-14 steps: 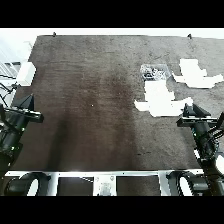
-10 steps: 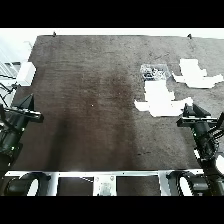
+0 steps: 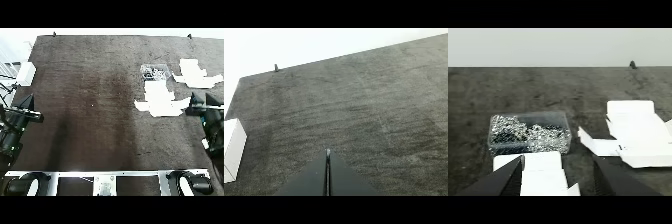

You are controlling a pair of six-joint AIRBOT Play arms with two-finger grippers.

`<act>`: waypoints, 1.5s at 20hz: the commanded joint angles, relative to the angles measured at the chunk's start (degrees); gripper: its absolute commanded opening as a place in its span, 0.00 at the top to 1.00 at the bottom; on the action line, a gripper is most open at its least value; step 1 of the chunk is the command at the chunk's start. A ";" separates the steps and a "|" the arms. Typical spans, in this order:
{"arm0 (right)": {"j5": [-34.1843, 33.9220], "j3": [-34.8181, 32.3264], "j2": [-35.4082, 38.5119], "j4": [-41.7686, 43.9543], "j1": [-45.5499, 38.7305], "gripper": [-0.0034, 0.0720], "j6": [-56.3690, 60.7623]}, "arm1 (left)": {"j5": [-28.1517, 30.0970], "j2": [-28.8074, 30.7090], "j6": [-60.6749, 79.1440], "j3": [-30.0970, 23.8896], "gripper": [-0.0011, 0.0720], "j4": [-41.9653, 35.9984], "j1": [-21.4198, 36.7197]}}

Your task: Fold the box and place the chain.

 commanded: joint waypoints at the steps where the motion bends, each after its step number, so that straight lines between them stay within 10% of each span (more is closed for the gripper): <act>1: 3.17 11.28 -16.76 0.02 -4.90 0.26 -0.02 | 0.00 0.04 0.02 0.07 0.96 0.00 -0.02; 4: 24.63 23.50 -35.45 -4.63 -17.70 0.26 10.51 | -0.02 0.04 0.02 0.07 0.96 0.00 -0.02; 8: 53.75 43.41 -54.18 -37.92 -32.72 0.24 41.18 | -0.02 0.04 0.02 0.07 0.96 0.00 -0.02; 15: 81.33 75.10 -76.28 -55.56 -38.10 0.23 51.01 | -0.02 0.04 0.02 0.07 0.96 0.00 -0.02; 30: 90.92 79.91 -94.44 -51.23 -32.46 0.24 48.61 | -0.07 0.04 0.02 0.07 0.96 0.00 -0.02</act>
